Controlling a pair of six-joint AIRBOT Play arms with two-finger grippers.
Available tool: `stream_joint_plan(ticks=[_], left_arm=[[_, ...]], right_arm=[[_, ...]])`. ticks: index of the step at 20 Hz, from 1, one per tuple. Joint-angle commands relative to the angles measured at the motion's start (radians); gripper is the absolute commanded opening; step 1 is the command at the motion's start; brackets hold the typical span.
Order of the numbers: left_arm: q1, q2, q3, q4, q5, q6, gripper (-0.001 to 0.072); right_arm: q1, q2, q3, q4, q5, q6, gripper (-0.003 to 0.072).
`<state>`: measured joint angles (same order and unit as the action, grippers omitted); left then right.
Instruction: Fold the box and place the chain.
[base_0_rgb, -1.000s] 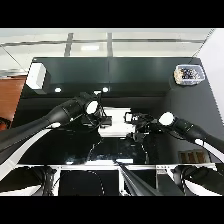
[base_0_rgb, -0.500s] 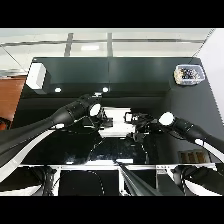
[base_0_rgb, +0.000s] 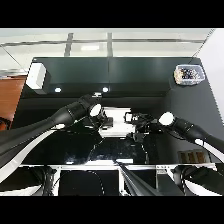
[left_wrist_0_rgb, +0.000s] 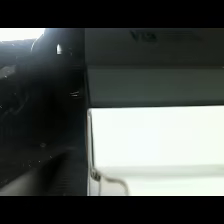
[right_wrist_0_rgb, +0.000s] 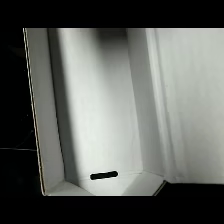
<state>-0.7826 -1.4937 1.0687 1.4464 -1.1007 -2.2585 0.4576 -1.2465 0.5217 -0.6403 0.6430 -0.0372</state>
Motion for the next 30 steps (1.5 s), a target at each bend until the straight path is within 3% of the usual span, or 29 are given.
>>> stream_joint_plan(ticks=[1,8,9,10,12,13,17,18,19,20,30], left_arm=[[0.0,0.0,0.013,0.006,-0.003,-0.002,0.047],[0.0,-0.003,0.014,0.037,-0.011,-0.05,0.0461],[0.0,-0.003,0.014,0.037,-0.011,-0.054,0.0421],[0.0,-0.003,0.014,0.035,-0.008,-0.054,0.0278],[0.0,-0.003,0.014,0.029,-0.007,-0.053,0.0143],[0.0,-0.003,0.014,0.029,-0.007,-0.052,0.0024],[-0.001,-0.003,0.014,0.029,-0.008,-0.049,0.0023],[-0.001,-0.003,0.015,0.029,-0.009,-0.049,0.0023],[-0.001,-0.002,0.015,0.03,-0.009,-0.05,0.0023],[0.0,-0.002,0.015,0.03,-0.008,-0.05,0.0023],[0.016,-0.002,0.041,0.059,-0.011,-0.023,0.0022]], right_arm=[[0.0,0.0,0.0,0.0,0.0,0.0,0.0202],[0.0,0.0,0.0,0.0,0.0,0.0,0.0202],[0.0,0.0,0.0,0.0,0.0,0.0,0.0202],[0.0,0.0,0.0,0.0,0.0,0.0,0.0202],[0.0,0.0,0.0,0.0,0.0,0.0,0.0202],[0.0,0.0,0.0,0.0,0.0,0.0,0.0202],[0.0,0.0,0.0,0.0,0.002,0.002,0.0204],[0.0,0.001,0.0,0.0,0.003,0.02,0.031],[0.0,0.002,0.0,0.0,0.003,0.041,0.0592],[0.0,0.004,0.0,-0.001,0.006,0.041,0.072],[-0.001,0.129,0.006,-0.151,0.069,0.042,0.0718]])
